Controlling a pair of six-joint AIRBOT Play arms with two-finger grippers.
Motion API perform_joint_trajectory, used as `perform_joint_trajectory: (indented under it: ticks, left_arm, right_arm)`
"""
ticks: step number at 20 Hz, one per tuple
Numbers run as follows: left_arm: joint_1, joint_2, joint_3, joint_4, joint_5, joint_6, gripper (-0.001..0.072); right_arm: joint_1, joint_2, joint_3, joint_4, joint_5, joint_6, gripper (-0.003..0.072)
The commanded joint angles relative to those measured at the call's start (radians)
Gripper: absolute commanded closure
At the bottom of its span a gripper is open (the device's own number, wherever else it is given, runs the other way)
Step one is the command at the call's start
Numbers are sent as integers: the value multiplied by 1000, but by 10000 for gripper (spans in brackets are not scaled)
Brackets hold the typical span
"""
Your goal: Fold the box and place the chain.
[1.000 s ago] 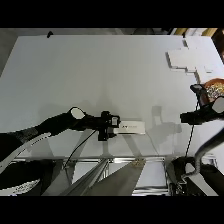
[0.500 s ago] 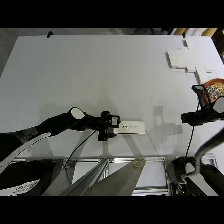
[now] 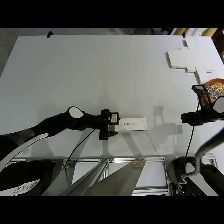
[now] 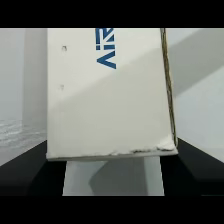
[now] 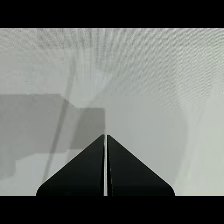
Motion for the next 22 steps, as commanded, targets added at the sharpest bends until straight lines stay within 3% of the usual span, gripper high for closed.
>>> perform_joint_trajectory:
  ticks: [1,7,11,15,17,22]
  left_arm:
    - [31,120,1,81,32,-183,322]
    - [266,447,1,488,114,-756,323]
    - [505,590,0,705,62,-1170,322]
    - [687,643,0,1107,-56,-1628,322]
    - [747,641,-4,1225,-120,-1824,321]
    - [850,613,-22,1247,-172,-2011,321]
  right_arm:
    - [-1,-1,0,1,0,0,668]
    - [-1,-1,0,0,0,0,668]
    - [-1,-1,0,1,0,0,668]
    - [-1,-1,0,0,0,0,668]
    - [-1,-1,0,1,0,0,668]
    - [-1,-1,0,1,0,0,668]
